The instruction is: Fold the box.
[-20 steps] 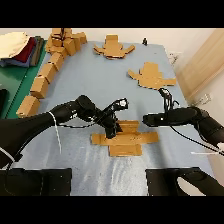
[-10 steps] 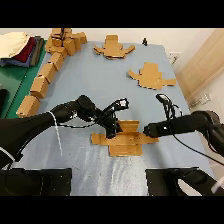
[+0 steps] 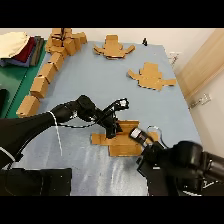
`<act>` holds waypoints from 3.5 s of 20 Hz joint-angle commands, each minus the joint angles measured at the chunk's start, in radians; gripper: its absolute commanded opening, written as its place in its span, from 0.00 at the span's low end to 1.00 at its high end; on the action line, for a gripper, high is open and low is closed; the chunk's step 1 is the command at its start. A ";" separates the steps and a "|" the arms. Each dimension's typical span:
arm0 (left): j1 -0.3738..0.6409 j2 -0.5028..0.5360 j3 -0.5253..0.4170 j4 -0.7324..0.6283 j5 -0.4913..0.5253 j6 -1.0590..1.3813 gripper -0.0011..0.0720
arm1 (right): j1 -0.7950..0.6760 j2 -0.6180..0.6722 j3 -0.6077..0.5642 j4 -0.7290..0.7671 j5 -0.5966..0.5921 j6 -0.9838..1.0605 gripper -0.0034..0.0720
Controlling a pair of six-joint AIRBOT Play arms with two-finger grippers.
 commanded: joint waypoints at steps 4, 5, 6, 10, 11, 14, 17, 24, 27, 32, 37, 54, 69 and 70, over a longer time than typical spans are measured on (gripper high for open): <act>0.000 0.000 0.000 0.000 0.000 0.000 0.04 | 0.174 -0.192 -0.017 -0.293 0.096 -0.055 0.68; 0.000 0.000 0.000 0.000 0.000 0.001 0.04 | 0.174 -0.220 -0.017 -0.307 0.117 -0.064 0.68; 0.000 0.000 0.000 0.000 0.000 0.000 0.04 | 0.174 -0.242 -0.017 -0.327 0.132 -0.065 0.68; 0.000 0.000 0.000 0.000 0.000 0.000 0.04 | 0.174 -0.286 -0.017 -0.352 0.163 -0.065 0.68; 0.000 0.000 0.000 0.000 0.000 0.000 0.04 | 0.174 -0.294 -0.017 -0.352 0.164 -0.065 0.68; 0.000 0.000 0.000 0.000 0.000 0.000 0.04 | 0.173 -0.306 -0.017 -0.376 0.173 -0.064 0.67; 0.000 0.000 0.000 0.000 0.000 0.000 0.04 | 0.172 -0.308 -0.016 -0.407 0.180 -0.032 0.61; 0.000 0.000 0.000 0.000 0.000 0.000 0.03 | 0.172 -0.287 0.074 -0.452 0.142 0.029 0.61; 0.000 0.000 0.000 0.000 0.000 0.001 0.04 | 0.173 -0.288 0.083 -0.447 0.150 0.029 0.61; 0.000 0.000 0.000 0.000 0.000 0.000 0.04 | 0.172 -0.287 0.084 -0.493 0.130 0.037 1.00; 0.000 0.000 0.000 0.000 0.000 0.000 0.04 | 0.172 -0.265 0.082 -0.498 0.090 0.069 1.00; 0.000 0.000 0.000 0.000 0.000 0.000 0.04 | -0.447 -0.014 -0.055 0.155 0.366 -0.985 1.00; 0.000 0.000 0.000 0.000 0.000 0.000 0.04 | -0.800 -0.373 0.013 0.703 0.241 -1.701 1.00; 0.000 0.000 0.000 0.000 0.000 0.000 0.04 | -0.800 -0.385 0.013 0.702 0.240 -1.701 1.00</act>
